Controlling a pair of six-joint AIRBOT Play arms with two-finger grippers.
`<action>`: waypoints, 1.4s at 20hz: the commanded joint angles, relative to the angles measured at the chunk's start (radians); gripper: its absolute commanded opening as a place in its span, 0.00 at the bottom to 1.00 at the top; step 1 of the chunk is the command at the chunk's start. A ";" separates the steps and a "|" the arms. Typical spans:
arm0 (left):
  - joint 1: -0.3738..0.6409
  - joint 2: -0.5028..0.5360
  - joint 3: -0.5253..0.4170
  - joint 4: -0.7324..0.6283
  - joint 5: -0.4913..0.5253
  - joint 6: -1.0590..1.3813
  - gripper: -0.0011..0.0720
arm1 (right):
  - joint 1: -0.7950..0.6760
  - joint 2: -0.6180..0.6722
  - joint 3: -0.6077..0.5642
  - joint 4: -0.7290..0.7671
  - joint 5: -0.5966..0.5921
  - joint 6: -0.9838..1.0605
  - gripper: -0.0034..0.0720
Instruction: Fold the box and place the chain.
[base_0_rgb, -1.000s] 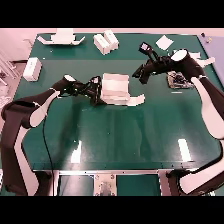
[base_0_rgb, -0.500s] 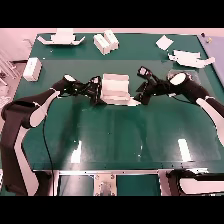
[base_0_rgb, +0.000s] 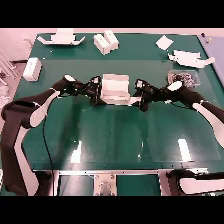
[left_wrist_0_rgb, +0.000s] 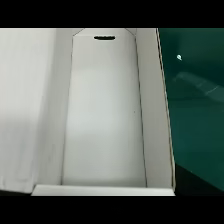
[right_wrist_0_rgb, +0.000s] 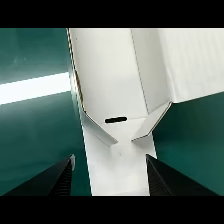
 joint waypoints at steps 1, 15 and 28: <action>0.000 0.000 0.001 0.000 -0.002 0.000 0.56 | -0.006 -0.024 0.001 0.062 -0.011 -0.124 0.71; 0.000 0.000 0.001 0.000 -0.002 0.000 0.56 | -0.004 -0.052 0.026 0.163 0.008 -0.208 0.41; 0.000 0.000 0.001 0.000 -0.002 0.000 0.56 | -0.003 -0.106 0.027 0.344 0.051 -0.315 0.33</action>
